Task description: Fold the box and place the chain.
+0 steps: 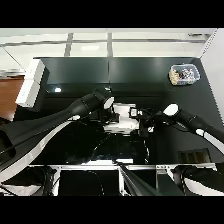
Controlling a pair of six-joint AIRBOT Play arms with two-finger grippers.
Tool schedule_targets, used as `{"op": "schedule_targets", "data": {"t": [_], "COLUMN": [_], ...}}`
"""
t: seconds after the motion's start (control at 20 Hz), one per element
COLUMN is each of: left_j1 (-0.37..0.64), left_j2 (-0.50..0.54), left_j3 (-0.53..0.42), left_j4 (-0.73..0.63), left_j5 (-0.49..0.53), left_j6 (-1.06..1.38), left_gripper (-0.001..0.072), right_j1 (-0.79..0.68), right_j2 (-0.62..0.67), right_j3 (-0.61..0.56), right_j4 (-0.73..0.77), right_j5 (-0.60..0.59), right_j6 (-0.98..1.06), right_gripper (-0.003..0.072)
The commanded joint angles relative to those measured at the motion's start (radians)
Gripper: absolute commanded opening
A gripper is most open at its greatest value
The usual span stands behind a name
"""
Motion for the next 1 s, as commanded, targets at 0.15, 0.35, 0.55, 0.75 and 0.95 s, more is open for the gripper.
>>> {"op": "schedule_targets", "data": {"t": [0.15, 0.35, 0.55, 0.75, 0.95], "left_j1": [0.000, 0.000, 0.000, 0.000, 0.000], "left_j2": [0.002, 0.002, 0.002, 0.002, 0.002], "left_j3": [0.001, 0.001, 0.001, 0.001, 0.001], "left_j4": [-0.004, -0.030, -0.027, -0.026, -0.026], "left_j5": [-0.018, 0.018, 0.023, 0.022, 0.019], "left_j6": [-0.033, -0.055, -0.054, -0.053, -0.053], "left_gripper": [0.0028, 0.0028, 0.0028, 0.0028, 0.0028], "right_j1": [-0.047, -0.056, -0.057, -0.057, -0.050], "right_j2": [0.138, 0.145, 0.144, 0.144, 0.135], "right_j3": [0.003, 0.002, 0.001, 0.001, -0.001], "right_j4": [-0.145, -0.142, -0.138, -0.138, -0.117], "right_j5": [0.085, 0.068, 0.065, 0.066, 0.069], "right_j6": [0.064, 0.059, 0.058, 0.055, 0.056], "right_gripper": [0.0715, 0.0714, 0.0713, 0.0322, 0.0197]}}
